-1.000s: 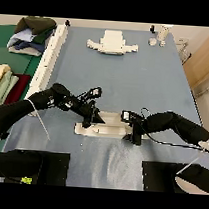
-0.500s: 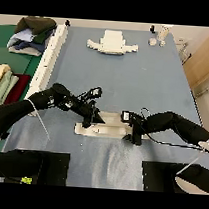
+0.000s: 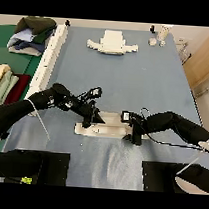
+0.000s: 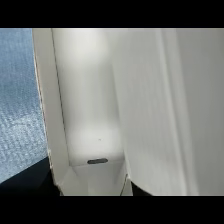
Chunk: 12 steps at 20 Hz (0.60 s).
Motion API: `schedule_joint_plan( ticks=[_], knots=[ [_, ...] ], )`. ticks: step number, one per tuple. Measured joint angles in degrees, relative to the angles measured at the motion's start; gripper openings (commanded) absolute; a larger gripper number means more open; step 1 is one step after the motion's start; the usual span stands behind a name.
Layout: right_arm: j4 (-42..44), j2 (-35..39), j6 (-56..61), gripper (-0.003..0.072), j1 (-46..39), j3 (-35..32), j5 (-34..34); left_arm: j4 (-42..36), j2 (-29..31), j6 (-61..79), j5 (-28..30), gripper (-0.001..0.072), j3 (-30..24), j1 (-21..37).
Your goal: Fold the box.
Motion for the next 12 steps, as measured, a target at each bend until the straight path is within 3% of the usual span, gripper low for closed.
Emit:
schedule_joint_plan(
  ticks=[12],
  knots=[
    [-0.04,0.0,0.0,0.0472,0.0,0.0,0.02,-0.5,0.0,-0.33,0.55,0.0014,0.0,0.0]
  ],
)
